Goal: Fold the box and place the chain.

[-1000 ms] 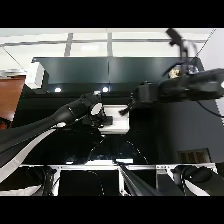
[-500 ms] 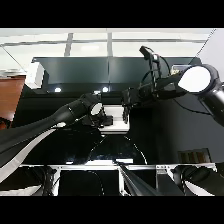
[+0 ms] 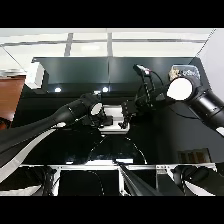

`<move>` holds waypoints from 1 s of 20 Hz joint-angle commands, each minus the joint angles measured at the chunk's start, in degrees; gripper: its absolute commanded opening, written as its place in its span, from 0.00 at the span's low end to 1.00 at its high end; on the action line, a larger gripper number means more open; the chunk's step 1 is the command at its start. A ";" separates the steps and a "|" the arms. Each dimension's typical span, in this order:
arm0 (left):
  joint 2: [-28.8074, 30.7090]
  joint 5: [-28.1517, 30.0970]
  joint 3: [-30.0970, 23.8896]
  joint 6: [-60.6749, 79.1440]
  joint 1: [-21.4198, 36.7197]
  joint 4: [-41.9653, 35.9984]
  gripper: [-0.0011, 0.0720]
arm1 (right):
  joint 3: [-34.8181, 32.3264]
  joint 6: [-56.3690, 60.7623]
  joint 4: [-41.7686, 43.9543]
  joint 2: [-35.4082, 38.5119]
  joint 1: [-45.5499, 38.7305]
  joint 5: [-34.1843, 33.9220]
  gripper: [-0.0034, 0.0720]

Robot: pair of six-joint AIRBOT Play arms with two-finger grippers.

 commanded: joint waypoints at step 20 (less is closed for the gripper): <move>2.36 -4.33 3.13 3.23 -0.26 2.21 0.98 | -4.70 -0.26 -22.25 17.68 -10.71 11.93 0.36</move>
